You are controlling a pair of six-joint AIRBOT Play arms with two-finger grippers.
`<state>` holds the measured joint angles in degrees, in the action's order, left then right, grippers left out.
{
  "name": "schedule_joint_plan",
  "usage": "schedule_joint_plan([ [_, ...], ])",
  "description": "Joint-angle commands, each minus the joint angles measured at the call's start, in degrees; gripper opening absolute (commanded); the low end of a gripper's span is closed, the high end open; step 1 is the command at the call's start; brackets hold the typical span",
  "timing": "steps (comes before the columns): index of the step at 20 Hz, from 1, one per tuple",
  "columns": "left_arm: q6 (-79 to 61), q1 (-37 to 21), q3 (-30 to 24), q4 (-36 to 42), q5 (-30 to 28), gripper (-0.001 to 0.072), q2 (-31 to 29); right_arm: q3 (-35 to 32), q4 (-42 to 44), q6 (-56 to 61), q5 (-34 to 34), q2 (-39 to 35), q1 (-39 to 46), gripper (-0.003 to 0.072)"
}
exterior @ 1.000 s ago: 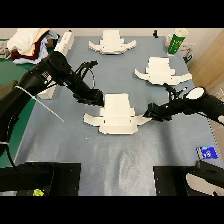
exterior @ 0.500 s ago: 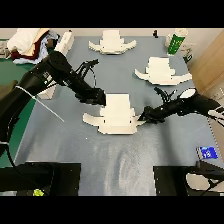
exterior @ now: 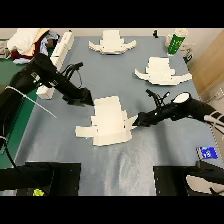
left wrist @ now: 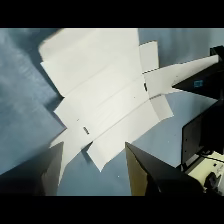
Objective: Fold the box.
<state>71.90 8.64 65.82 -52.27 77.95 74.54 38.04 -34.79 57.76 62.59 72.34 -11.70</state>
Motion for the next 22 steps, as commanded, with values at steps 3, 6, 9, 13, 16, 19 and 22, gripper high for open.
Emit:
schedule_joint_plan([
  [3, -7.3, -6.5, -12.3, 3.7, -2.5, 0.0583, 0.0, -11.3, 0.8, -1.0, -21.2, -11.8, -12.8, 0.0000],
  [6, -12.9, -6.4, -14.3, 7.2, -10.0, 0.0582, 0.5, -12.8, -1.0, 1.2, -24.9, -13.8, -16.2, -0.0001],
  [9, -17.4, -6.5, -14.3, 11.3, -12.6, 0.0582, 4.2, -12.8, -1.0, 1.8, -25.1, -13.7, -17.0, 0.0000],
  [13, -22.1, -6.4, -9.5, 18.5, -12.7, 0.0582, 13.8, -12.8, -1.3, 2.3, -25.4, -13.7, -17.0, 0.0000],
  [16, -29.0, -6.1, -3.7, 24.2, -2.0, 0.0581, 20.3, -12.8, -2.1, 2.8, -25.4, -13.7, -16.9, 0.0000],
  [19, -29.6, -4.7, -2.0, 23.4, 8.8, 0.0580, 23.4, -12.7, -3.0, 3.3, -25.4, -13.7, -16.9, 0.0000],
  [22, -29.6, -4.0, -1.8, 21.0, 8.7, 0.0579, 23.5, -12.7, -3.0, 3.3, -25.6, -13.7, -16.9, 0.0000],
])
